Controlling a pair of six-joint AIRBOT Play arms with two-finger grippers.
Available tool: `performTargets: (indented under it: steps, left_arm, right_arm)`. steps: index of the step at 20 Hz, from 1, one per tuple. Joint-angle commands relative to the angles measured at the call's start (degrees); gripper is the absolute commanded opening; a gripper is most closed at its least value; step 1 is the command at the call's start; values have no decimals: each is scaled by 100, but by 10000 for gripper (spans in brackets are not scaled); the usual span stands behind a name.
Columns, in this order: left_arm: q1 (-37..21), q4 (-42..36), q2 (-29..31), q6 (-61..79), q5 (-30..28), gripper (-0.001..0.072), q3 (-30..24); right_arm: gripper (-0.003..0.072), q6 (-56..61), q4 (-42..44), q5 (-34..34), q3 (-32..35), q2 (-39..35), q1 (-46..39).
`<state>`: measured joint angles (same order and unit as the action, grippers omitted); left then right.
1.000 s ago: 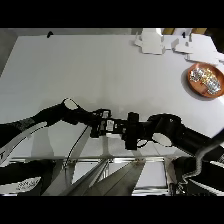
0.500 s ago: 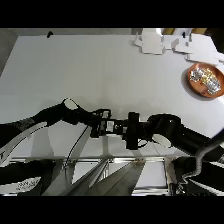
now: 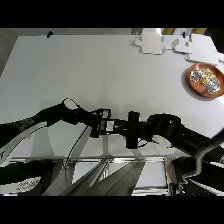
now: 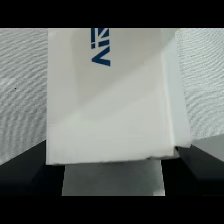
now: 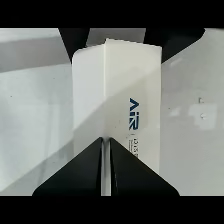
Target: Fold the box and place the chain.
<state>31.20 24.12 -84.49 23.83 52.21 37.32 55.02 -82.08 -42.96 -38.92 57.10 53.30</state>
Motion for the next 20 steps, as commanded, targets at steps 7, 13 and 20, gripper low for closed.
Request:
performTargets:
  steps: [7,13,20]
  left_arm:
    - [-4,13,2,17,13,272,4]
    - [-4,13,4,15,13,272,4]
    - [-4,13,4,17,13,272,4]
  right_arm:
    - [277,-197,494,-142,0,24,2]
    - [301,-328,437,-203,0,101,2]
    - [290,-236,85,-87,0,101,2]
